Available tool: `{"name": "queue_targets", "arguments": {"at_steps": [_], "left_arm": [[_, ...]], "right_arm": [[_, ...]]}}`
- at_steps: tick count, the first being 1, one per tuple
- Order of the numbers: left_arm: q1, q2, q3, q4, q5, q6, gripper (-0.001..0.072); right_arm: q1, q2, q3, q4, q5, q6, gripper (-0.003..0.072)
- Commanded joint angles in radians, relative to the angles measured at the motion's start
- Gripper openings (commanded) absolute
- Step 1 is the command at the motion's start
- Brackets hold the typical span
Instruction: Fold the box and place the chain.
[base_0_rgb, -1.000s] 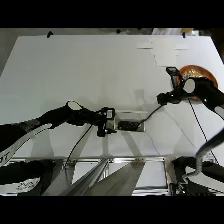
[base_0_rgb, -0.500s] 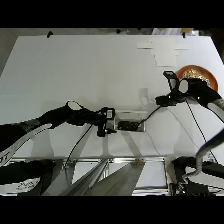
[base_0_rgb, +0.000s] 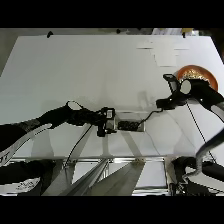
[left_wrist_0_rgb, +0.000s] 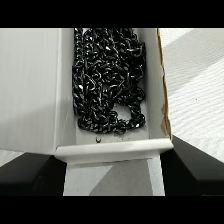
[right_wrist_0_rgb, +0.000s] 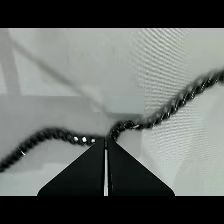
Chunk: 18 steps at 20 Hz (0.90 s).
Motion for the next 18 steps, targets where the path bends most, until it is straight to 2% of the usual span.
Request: {"name": "queue_targets", "arguments": {"at_steps": [1,7,8,9,10,14,18], "left_arm": [[0.0,0.0,0.001,0.0,0.0,0.0,0.0212],[0.0,0.0,0.001,0.0,0.0,0.0,0.0212],[0.001,0.0,0.001,0.0,0.0,0.0,0.0212],[0.001,0.0,0.001,0.0,0.0,0.0,0.0212],[0.0,0.0,0.001,0.0,0.0,0.0,0.0212],[0.001,0.0,0.001,0.0,0.0,0.0,0.0212],[0.001,0.0,0.001,0.0,0.0,0.0,0.0212]], "right_arm": [[0.0,0.099,0.001,-0.005,0.047,-0.005,0.0015],[-0.001,0.26,-0.029,0.044,0.092,-0.009,0.0019],[-0.001,0.259,-0.042,0.043,0.085,0.0,0.0086],[-0.001,0.257,-0.062,0.043,0.063,0.005,0.0218],[-0.001,0.253,-0.087,0.043,0.034,0.01,0.0296],[-0.001,0.215,-0.18,0.039,-0.1,0.029,0.0303],[-0.001,0.154,-0.192,0.035,-0.167,0.057,0.0301]]}}
